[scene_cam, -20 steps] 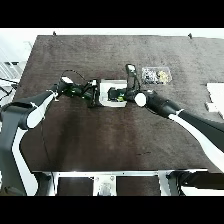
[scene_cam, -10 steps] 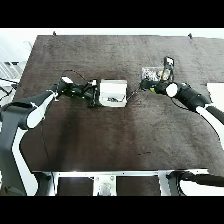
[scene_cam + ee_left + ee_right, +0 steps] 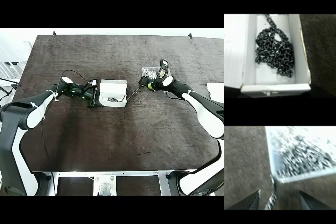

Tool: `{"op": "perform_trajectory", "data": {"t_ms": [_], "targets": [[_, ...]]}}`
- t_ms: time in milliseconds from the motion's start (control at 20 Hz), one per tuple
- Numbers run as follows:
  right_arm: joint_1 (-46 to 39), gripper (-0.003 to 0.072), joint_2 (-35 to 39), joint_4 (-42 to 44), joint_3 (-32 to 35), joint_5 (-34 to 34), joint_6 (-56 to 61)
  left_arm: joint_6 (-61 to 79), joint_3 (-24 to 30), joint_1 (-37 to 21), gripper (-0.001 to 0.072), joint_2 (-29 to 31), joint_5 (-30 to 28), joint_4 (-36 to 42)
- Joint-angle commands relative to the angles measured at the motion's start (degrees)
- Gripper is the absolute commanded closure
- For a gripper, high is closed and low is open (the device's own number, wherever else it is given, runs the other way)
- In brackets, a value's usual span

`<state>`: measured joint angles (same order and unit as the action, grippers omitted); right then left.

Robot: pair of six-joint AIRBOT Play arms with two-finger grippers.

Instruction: Fold the box and place the chain.

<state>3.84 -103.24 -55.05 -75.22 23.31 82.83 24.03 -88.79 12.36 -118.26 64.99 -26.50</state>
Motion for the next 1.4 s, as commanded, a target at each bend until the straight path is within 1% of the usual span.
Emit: {"op": "perform_trajectory", "data": {"t_ms": [0, 50, 150, 250, 350, 500, 650, 750, 850, 1000, 1200, 1350], "targets": [[0.07, 0.022, -5.01, 8.11, -5.38, 2.1, -6.38, 0.02, -0.02, 0.04, 0.0433, 0.02, -0.02, -0.02], [0.09, 0.0319, -5.33, 8.15, -5.57, 1.88, -6.4, 0.02, -0.02, 0.04, 0.0433, 0.02, -0.02, 0.0], [0.0, 0.0672, -5.09, 7.96, -5.49, 2.05, -6.58, 0.02, -0.02, 0.04, 0.0433, 0.02, -0.04, 0.0], [0.39, 0.0673, -1.53, 7.8, -5.09, 5.03, -6.6, 0.02, -0.02, 0.04, 0.0433, 0.02, -0.02, -0.02], [2.12, 0.0674, 6.29, 3.93, -3.23, 6.05, -6.58, 0.02, -0.02, 0.04, 0.0433, 0.02, 0.0, -0.02], [4.72, 0.0674, 19.82, -2.36, -1.27, 11.82, -5.84, 0.02, -0.02, 0.04, 0.0433, 0.02, -0.02, -0.02], [9.03, 0.0673, 31.5, -12.37, 0.28, 14.08, -0.17, 0.02, -0.02, 0.04, 0.0433, 0.02, 0.0, 0.0], [12.39, 0.0674, 36.76, -17.81, 0.83, 15.69, 4.22, 0.02, -0.02, 0.04, 0.0433, 0.02, 0.0, 0.0], [16.26, 0.0674, 40.19, -21.24, 0.87, 18.14, 7.34, 0.02, -0.02, 0.04, 0.0433, 0.02, 0.0, 0.0], [21.81, 0.0674, 42.73, -23.98, 0.98, 19.87, 11.54, 0.02, -0.02, 0.04, 0.0433, 0.02, 0.0, 0.0], [28.57, 0.0673, 42.84, -24.09, 1.84, 19.56, 17.16, 0.02, -0.02, 0.04, 0.0433, 0.02, 0.0, -0.02], [31.21, 0.0673, 42.8, -24.09, 4.72, 16.37, 20.35, 0.02, -0.02, 0.04, 0.0433, 0.02, 0.0, 0.0]]}}
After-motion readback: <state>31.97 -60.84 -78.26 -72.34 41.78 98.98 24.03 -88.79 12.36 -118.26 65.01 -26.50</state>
